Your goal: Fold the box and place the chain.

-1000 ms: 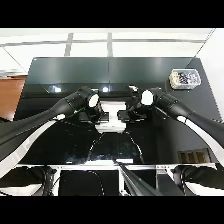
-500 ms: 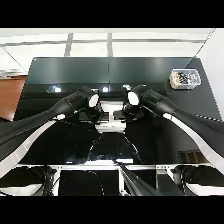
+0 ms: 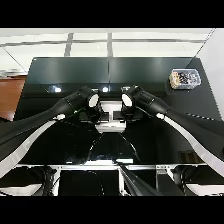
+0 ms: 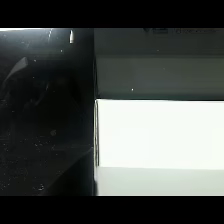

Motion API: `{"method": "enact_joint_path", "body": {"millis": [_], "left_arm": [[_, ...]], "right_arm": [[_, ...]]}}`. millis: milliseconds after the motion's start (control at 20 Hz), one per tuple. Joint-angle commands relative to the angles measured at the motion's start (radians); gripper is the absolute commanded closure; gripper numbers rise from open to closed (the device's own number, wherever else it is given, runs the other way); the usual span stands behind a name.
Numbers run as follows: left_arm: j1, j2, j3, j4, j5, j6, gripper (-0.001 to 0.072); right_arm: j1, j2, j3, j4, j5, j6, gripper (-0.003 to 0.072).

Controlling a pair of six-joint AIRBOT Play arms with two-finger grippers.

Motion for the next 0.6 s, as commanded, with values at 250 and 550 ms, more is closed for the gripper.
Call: {"method": "enact_joint_path", "body": {"millis": [250,550], "left_arm": [[0.001,0.0,0.0,0.001,-0.001,0.0,0.0684],[0.001,0.0,0.0,0.001,-0.001,0.0,0.0684]], "right_arm": [[0.001,-0.027,0.003,0.008,0.02,0.014,0.0445],[0.001,-0.027,0.003,0.016,0.017,0.014,0.0675]]}}
